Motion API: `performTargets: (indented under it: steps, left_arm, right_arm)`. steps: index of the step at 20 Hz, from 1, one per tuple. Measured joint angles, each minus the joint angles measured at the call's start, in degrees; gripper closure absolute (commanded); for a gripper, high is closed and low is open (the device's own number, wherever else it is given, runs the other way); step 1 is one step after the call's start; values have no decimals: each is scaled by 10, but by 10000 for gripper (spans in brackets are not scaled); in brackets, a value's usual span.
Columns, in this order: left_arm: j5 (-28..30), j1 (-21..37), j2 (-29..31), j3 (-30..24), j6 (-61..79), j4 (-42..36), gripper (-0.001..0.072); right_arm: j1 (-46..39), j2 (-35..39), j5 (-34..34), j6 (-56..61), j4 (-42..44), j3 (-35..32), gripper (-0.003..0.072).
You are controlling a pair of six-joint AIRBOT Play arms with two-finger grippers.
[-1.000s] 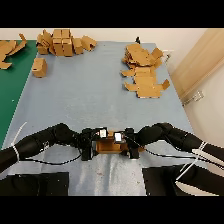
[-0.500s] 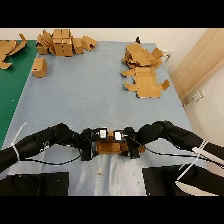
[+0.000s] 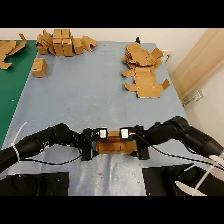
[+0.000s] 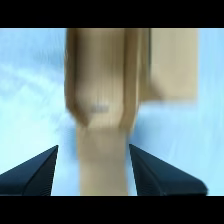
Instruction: Fold the box.
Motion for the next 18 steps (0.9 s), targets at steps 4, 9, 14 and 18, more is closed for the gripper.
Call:
performTargets:
  steps: [4,9,14,18]
  left_arm:
    - [0,0,0,0,0,0,293]
    - [0,0,0,0,0,0,293]
    - [0,0,0,0,0,0,293]
    - [7,0,0,0,0,0,293]
  right_arm:
    - [0,91,-65,187,-9,0,-34]
    - [0,175,-89,318,116,0,-34]
    - [0,209,-90,428,197,0,-34]
    - [0,215,-76,559,215,0,-34]
